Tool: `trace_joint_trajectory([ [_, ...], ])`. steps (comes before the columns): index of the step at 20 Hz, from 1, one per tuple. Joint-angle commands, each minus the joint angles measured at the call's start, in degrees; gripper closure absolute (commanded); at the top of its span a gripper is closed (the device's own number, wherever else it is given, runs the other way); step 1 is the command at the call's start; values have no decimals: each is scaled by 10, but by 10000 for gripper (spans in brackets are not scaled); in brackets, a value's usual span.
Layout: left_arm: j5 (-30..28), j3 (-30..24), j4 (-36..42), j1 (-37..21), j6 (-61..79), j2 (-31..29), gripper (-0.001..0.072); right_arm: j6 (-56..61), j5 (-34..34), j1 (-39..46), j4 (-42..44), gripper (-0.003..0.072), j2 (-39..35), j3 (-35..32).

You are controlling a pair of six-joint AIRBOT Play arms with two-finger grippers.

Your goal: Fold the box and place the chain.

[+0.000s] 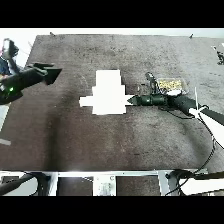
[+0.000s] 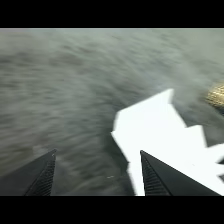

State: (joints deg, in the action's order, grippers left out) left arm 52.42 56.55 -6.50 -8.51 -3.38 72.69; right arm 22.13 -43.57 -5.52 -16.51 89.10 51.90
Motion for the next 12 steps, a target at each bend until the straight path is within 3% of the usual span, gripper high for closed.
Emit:
trace_joint_trajectory([
  [1,76,136,-70,47,-49,151,130,-54,10,-1,43,678,0,-12],
  [4,94,246,-134,73,-132,250,130,-61,15,-2,52,678,0,-12],
  [8,186,393,-167,73,-188,366,131,-66,20,-2,52,677,0,-12],
  [12,256,497,-174,76,-223,444,131,-79,20,-2,51,677,0,-12],
])
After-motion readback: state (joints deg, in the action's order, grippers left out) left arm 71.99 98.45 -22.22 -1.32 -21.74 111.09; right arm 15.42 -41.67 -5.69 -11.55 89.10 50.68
